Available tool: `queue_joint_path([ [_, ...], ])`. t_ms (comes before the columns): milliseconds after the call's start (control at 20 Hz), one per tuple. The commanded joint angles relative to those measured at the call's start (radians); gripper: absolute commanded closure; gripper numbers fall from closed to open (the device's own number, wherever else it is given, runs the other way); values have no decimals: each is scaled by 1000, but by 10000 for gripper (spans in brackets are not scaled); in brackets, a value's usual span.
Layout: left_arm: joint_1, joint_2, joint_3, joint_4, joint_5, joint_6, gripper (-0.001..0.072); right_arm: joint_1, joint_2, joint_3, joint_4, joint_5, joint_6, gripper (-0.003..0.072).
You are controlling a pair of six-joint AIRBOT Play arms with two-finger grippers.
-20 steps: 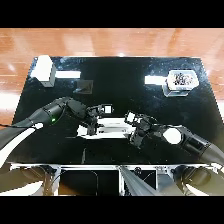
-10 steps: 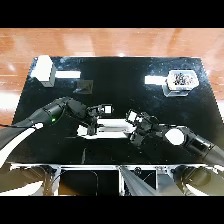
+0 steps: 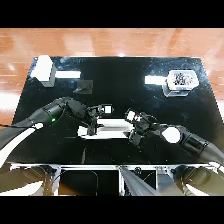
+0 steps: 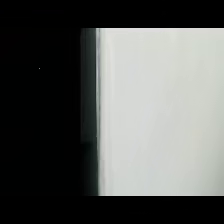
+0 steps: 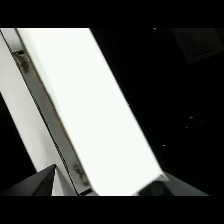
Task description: Fold the box and place the chain.
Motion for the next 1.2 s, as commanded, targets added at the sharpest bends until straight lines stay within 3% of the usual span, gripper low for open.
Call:
queue_joint_path([
  [0,0,-1,0,0,7,0,690,-6,-42,0,137,62,-173,-26],
  [200,0,-1,0,0,13,-1,690,-77,-71,1,220,170,-335,-25],
  [500,0,-1,0,0,13,-1,690,-118,-81,13,231,216,-461,-25],
  [1150,0,-1,0,0,13,-5,690,-116,-203,15,316,190,-601,-25],
])
